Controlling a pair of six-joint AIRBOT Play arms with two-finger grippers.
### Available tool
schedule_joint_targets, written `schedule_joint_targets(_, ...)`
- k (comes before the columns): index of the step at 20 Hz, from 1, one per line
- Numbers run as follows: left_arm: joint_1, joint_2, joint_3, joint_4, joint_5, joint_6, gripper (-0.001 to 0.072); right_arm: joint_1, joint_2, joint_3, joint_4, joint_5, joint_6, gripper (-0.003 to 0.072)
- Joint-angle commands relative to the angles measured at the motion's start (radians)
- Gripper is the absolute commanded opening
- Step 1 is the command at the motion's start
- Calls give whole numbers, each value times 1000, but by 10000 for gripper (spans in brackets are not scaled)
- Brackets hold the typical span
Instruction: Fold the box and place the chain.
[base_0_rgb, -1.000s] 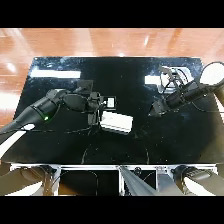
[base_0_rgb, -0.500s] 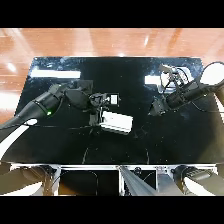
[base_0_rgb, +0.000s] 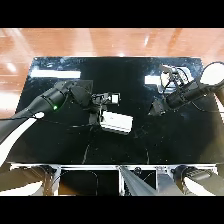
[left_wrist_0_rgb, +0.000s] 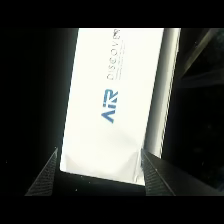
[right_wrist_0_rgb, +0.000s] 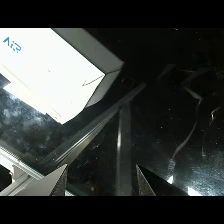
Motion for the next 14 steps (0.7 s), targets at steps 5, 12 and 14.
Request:
schedule_joint_targets(5,16,-26,3,-28,13,13,614,0,0,0,0,0,-4,529)
schedule_joint_targets(12,16,-33,3,-43,38,12,613,0,0,0,0,-1,-5,529)
schedule_joint_targets(14,17,-33,3,-49,47,12,614,0,0,0,0,-1,-5,529)
